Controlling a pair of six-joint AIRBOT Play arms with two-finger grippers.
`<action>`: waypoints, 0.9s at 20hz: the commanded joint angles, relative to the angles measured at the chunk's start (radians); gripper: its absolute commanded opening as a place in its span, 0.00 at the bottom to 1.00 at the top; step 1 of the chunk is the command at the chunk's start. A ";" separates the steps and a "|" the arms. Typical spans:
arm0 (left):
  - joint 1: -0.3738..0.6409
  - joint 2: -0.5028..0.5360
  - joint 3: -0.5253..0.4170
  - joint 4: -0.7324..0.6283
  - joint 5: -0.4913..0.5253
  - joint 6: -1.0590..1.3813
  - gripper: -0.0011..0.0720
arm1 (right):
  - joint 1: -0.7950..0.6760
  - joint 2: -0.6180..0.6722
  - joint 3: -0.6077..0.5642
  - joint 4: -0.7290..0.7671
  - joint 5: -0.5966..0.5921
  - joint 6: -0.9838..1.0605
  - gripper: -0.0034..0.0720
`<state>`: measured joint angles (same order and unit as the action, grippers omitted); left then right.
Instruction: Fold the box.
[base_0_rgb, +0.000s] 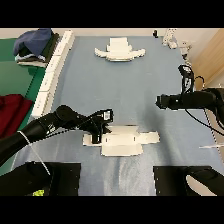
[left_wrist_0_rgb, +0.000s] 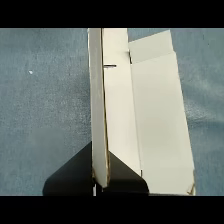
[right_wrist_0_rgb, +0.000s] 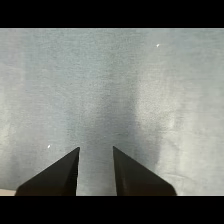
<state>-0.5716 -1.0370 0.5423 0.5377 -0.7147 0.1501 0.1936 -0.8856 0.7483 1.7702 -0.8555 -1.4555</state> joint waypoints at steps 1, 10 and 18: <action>0.000 0.000 0.000 0.001 -0.003 -0.021 0.03 | 0.000 0.000 0.000 0.009 -0.019 0.000 0.47; 0.000 0.000 0.000 0.001 -0.002 -0.020 0.03 | 0.017 0.002 0.000 0.184 -0.282 -0.037 0.05; -0.001 0.000 0.000 0.001 -0.001 -0.019 0.03 | 0.490 0.147 -0.120 0.166 -0.377 0.131 0.05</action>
<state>-0.5716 -1.0370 0.5423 0.5388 -0.7166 0.1303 0.5011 -0.7979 0.6762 1.9415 -1.2057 -1.4075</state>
